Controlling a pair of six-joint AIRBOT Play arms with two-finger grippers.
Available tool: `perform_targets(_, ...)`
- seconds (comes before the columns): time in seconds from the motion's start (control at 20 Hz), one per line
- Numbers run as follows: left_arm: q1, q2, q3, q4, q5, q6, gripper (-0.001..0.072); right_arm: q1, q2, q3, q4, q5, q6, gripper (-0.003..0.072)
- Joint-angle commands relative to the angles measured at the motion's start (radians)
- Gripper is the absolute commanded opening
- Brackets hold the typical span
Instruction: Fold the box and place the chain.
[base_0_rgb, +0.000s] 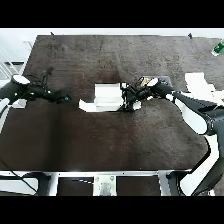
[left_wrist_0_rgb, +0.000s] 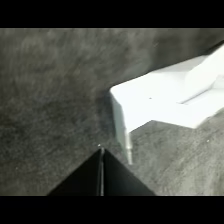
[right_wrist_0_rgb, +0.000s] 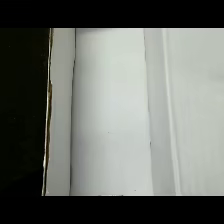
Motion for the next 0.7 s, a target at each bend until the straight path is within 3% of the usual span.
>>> perform_targets(0.0,-0.019,-0.069,0.000,-0.018,-0.011,0.006,0.0019,0.001,-0.001,0.000,0.000,0.000,0.000,0.0503)
perform_targets(0.65,-0.174,-0.193,0.000,-0.118,0.092,0.015,0.0021,0.001,-0.001,0.000,0.000,0.000,0.000,0.0503)
